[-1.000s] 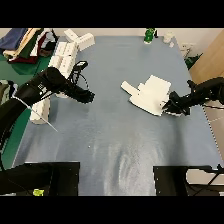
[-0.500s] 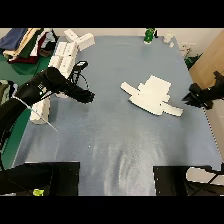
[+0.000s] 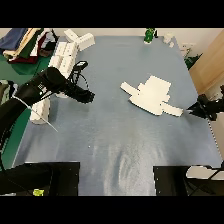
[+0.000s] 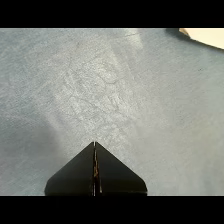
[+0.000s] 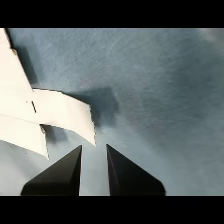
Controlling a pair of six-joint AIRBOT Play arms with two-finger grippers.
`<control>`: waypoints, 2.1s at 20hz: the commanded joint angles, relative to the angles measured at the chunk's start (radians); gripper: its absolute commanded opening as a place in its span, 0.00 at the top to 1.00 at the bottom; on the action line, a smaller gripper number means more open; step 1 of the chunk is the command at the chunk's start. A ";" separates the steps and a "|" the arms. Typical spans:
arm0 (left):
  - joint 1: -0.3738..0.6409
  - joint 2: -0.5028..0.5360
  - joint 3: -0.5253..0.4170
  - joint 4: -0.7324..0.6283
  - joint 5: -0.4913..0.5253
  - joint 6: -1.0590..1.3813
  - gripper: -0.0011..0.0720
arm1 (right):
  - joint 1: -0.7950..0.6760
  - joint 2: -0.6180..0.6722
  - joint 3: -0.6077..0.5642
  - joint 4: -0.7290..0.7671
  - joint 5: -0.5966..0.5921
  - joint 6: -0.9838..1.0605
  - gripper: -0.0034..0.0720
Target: Fold the box.
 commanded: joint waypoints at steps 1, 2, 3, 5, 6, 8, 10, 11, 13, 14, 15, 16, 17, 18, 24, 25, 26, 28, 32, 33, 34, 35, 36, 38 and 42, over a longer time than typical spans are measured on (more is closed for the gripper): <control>0.000 0.000 0.001 0.000 0.000 0.000 0.97 | -0.011 -0.066 -0.032 0.135 0.005 -0.147 0.63; 0.000 0.000 0.001 0.000 0.000 0.000 0.97 | -0.011 -0.083 -0.032 0.135 0.006 -0.158 0.63; 0.000 0.000 0.001 0.000 0.000 0.000 0.97 | -0.011 -0.097 -0.032 0.135 0.008 -0.162 0.63; 0.000 0.000 0.001 0.000 0.000 0.000 0.97 | -0.011 -0.111 -0.032 0.134 0.023 -0.171 0.63; 0.000 0.000 0.001 0.000 0.000 0.000 0.97 | -0.011 -0.110 -0.032 0.134 0.033 -0.179 0.63; 0.000 0.000 0.001 0.000 0.000 0.000 0.97 | -0.011 -0.112 -0.032 0.131 0.047 -0.188 0.63; 0.000 0.000 0.001 0.000 0.000 0.000 0.97 | -0.010 -0.119 -0.032 0.132 0.047 -0.188 0.63; 0.000 0.000 0.001 0.000 0.000 0.000 0.97 | -0.006 -0.127 -0.032 0.135 0.045 -0.196 0.63; 0.000 0.000 0.001 0.000 0.000 0.000 0.97 | 0.014 -0.150 -0.032 0.143 0.046 -0.212 0.64; 0.000 0.000 0.001 0.000 0.000 0.000 0.97 | 0.033 -0.161 -0.032 0.170 0.045 -0.236 0.63; 0.000 0.000 0.001 0.000 0.000 0.000 0.97 | 0.052 -0.166 -0.032 0.210 0.045 -0.265 0.63; 0.000 0.000 0.001 0.000 0.000 0.000 0.97 | 0.074 -0.166 -0.031 0.253 0.047 -0.295 0.64; 0.000 0.000 0.001 0.000 0.000 0.000 0.97 | 0.096 -0.166 -0.028 0.276 0.048 -0.309 0.63; 0.000 0.000 0.001 0.000 0.000 0.000 0.97 | 0.117 -0.167 -0.027 0.287 0.055 -0.315 0.64; 0.000 0.000 0.001 0.000 0.000 0.000 0.97 | 0.232 -0.187 -0.010 0.305 0.119 -0.318 0.95; 0.000 0.000 0.001 0.000 0.000 0.000 0.97 | 0.239 -0.186 0.001 0.306 0.099 -0.319 0.95; 0.000 0.000 0.001 0.000 0.000 0.000 0.97 | 0.245 -0.184 0.009 0.307 0.066 -0.320 0.95; 0.000 0.000 0.001 0.000 0.000 0.000 0.97 | 0.267 -0.173 0.010 0.306 -0.026 -0.324 0.95; 0.000 0.000 0.001 0.000 0.000 0.000 0.97 | 0.373 -0.148 -0.034 0.306 -0.174 -0.290 0.95; 0.000 0.000 0.001 0.000 0.000 0.000 0.97 | 0.408 -0.131 -0.067 0.306 -0.173 -0.279 0.95; 0.000 0.000 0.001 0.000 0.008 0.000 0.97 | 0.449 -0.109 -0.106 0.307 -0.172 -0.279 0.95; 0.000 0.000 0.001 0.000 0.026 0.000 0.97 | 0.486 -0.086 -0.146 0.306 -0.167 -0.279 0.95; 0.000 0.000 0.001 -0.001 0.048 0.000 0.97 | 0.527 -0.054 -0.191 0.306 -0.153 -0.280 0.95; 0.000 0.000 0.001 -0.001 0.077 0.000 0.97 | 0.598 0.021 -0.274 0.303 -0.088 -0.282 0.95; 0.000 0.000 0.001 -0.104 0.111 0.000 0.97 | 0.710 0.134 -0.405 0.282 0.136 -0.311 0.95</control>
